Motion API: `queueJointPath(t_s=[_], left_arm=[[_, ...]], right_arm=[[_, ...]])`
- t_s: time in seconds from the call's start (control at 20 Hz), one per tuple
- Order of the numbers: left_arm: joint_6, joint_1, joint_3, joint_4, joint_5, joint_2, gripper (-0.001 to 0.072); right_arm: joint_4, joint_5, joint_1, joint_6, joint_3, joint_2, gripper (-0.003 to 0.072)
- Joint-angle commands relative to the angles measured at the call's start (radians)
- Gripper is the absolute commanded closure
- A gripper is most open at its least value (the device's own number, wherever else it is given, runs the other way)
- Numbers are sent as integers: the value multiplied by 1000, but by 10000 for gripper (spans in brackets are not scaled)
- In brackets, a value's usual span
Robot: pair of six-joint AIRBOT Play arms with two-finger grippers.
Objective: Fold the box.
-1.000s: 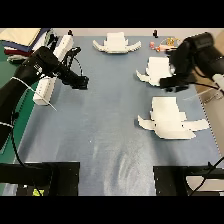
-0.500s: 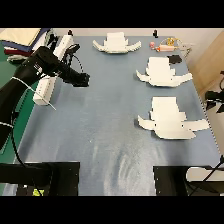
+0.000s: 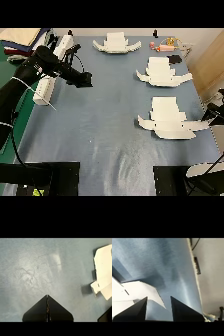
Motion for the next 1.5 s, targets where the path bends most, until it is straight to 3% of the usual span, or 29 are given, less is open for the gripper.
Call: queueJointPath(t_s=[0.0, 0.1, 0.15, 0.25, 0.4, 0.6, 0.75, 1.0, 1.15, 1.3, 1.35, 1.4, 1.45], left_arm=[[1, 0, 1, -28, -56, 0, 690], [1, 0, 1, -32, -61, 0, 692], [0, 0, 1, -35, -56, 0, 692], [0, 0, 1, -48, -45, 0, 692], [0, 0, 1, -90, -51, 0, 693], [12, 0, -5, -94, -147, 40, 697], [16, 2, -94, -38, -169, 177, 697], [43, 3, -361, 30, -218, 415, 696], [74, 31, -472, 7, -273, 448, 696], [140, 81, -526, -43, -272, 442, 694], [146, 97, -527, -38, -248, 439, 693], [146, 109, -526, -38, -224, 439, 693], [146, 113, -526, -39, -206, 439, 692]], right_arm=[[71, -18, -15, -79, -37, -48, 217], [87, -25, -15, -86, -64, -51, 218], [126, -37, -15, -98, -67, -51, 254], [254, -71, -12, -156, -67, -48, 483], [367, -114, 43, -190, -67, -39, 682], [417, -126, 198, -174, -67, -6, 684], [456, -63, 321, -161, -106, 61, 685], [499, 240, 514, -74, -405, 334, 685], [501, 406, 642, 17, -625, 526, 685], [498, 571, 766, 117, -754, 682, 682], [496, 578, 797, 119, -766, 703, 627], [486, 573, 821, 137, -768, 707, 486], [476, 570, 836, 161, -768, 705, 446]])
